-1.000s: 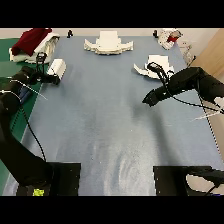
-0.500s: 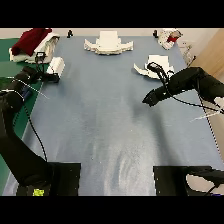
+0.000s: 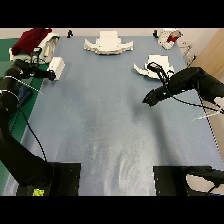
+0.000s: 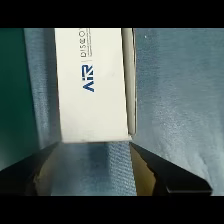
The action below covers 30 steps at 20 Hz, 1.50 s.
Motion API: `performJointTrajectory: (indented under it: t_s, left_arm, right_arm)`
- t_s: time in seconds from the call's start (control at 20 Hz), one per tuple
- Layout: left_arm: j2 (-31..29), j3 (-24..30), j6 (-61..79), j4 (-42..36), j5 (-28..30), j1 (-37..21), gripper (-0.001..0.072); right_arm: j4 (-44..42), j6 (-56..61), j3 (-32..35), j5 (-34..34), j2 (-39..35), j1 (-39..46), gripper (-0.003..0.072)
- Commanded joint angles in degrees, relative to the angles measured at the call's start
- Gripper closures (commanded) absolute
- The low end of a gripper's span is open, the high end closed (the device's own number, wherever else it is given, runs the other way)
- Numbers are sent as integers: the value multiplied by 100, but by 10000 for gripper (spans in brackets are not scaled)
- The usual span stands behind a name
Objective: Fold the box.
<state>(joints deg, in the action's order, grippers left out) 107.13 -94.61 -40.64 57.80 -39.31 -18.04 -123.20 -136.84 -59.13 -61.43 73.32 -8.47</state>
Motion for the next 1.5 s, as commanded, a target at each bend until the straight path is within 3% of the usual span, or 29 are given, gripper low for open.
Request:
performJointTrajectory:
  t_s: [0.0,0.15,0.2,0.25,0.3,0.35,0.5,0.65,0.95,1.1,1.3,1.45]
  left_arm:
    - [-402,-205,-378,470,-1233,-111,15]
    - [-925,-258,-378,525,-2240,-170,17]
    - [-1119,-258,-380,522,-2599,-168,153]
    - [-1318,-258,-446,522,-2973,-168,458]
    - [-1504,-256,-636,518,-3303,-162,664]
    - [-1685,-240,-850,450,-3659,-160,694]
    - [-2240,20,-986,-251,-4822,-160,693]
    - [-3167,1156,-999,-1449,-5110,-120,693]
    - [-5845,4741,-1261,-1502,-3888,1038,694]
    - [-6642,6041,-1606,-1504,-3034,1987,694]
    - [-6784,6594,-1895,-1519,-2214,2986,694]
    - [-6784,6594,-1895,-1650,-2253,3270,694]
  right_arm:
    - [-2,2,-7,0,4,4,679]
    - [-2,2,-7,0,4,4,679]
    - [-2,2,-7,2,4,4,679]
    - [-2,2,-7,0,4,4,679]
    - [-2,2,-7,0,4,4,679]
    - [-2,2,-7,2,4,4,679]
    - [-2,2,-7,0,4,4,679]
    - [-2,2,-7,0,4,4,679]
    - [-2,2,-7,0,4,4,679]
    - [-2,2,-7,2,4,4,679]
    - [-2,2,-7,0,4,4,679]
    - [-2,2,-7,0,4,4,679]
